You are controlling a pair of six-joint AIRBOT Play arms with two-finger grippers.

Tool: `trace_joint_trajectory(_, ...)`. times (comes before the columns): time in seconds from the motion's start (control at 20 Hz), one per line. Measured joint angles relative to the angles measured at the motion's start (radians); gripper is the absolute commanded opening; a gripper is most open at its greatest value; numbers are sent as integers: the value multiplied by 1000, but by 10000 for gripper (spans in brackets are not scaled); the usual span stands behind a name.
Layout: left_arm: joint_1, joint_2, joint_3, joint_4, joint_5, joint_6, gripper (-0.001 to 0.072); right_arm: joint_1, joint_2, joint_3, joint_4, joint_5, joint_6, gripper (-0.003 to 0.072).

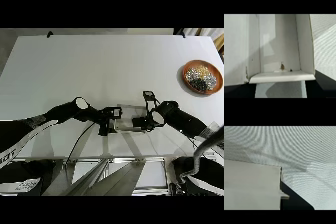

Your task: Fold the box and place the chain.

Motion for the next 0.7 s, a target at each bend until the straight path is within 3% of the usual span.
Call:
trace_joint_trajectory(0.05,0,0,0,0,0,0,397,0,0,0,0,1,0,100)
trace_joint_trajectory(0.1,0,0,0,3,0,7,397,0,0,0,1,2,-6,253)
trace_joint_trajectory(0.15,0,0,0,3,0,8,397,2,0,1,9,-6,-6,269)
trace_joint_trajectory(0.3,0,0,0,2,0,4,397,2,0,1,3,-5,-5,183)
trace_joint_trajectory(0.7,0,0,0,1,0,3,397,2,-13,1,-31,-4,-2,180)
